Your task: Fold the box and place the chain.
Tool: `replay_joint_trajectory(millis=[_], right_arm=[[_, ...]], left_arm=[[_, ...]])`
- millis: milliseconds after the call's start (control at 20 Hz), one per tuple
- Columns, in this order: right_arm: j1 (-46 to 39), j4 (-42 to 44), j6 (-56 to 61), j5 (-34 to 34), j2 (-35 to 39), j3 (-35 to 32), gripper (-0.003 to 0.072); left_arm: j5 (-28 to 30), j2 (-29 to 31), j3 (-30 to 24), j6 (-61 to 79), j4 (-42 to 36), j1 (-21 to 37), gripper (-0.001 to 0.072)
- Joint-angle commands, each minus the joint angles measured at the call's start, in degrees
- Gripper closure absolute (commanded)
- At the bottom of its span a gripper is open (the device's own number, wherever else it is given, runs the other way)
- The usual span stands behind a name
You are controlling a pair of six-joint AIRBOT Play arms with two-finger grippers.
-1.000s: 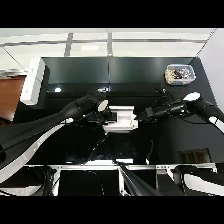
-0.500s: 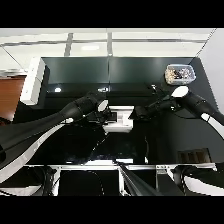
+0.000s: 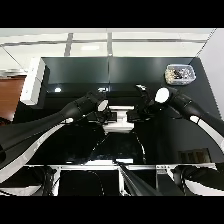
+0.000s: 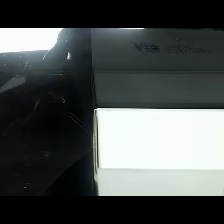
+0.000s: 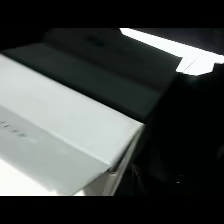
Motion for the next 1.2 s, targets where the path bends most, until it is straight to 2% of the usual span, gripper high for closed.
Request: replay_joint_trajectory(millis=[0,250,300,850,900,1150], right_arm=[[5.5,-9.3,7.4,-2.6,-0.6,1.0,0.0285],[10.9,-21.3,21.3,-0.1,-3.7,5.4,0.0287],[11.0,-21.8,23.6,0.1,-3.9,5.4,0.0377],[13.0,-25.7,32.8,4.5,-6.6,6.9,0.0387],[13.0,-24.9,32.3,4.5,-6.6,6.9,0.0664],[12.9,-22.4,31.8,3.5,-6.6,7.0,0.0658]], left_arm=[[0.0,0.0,0.0,-0.1,0.0,0.0,0.0685],[-0.1,0.0,0.0,-0.1,0.0,0.0,0.0685],[-0.1,0.0,0.0,-0.1,0.0,0.0,0.0685],[-0.1,0.0,0.0,-0.1,0.0,0.0,0.0685],[-0.1,0.0,0.0,-0.1,0.0,0.0,0.0685],[-0.1,0.0,0.0,-0.1,0.0,0.0,0.0685]])
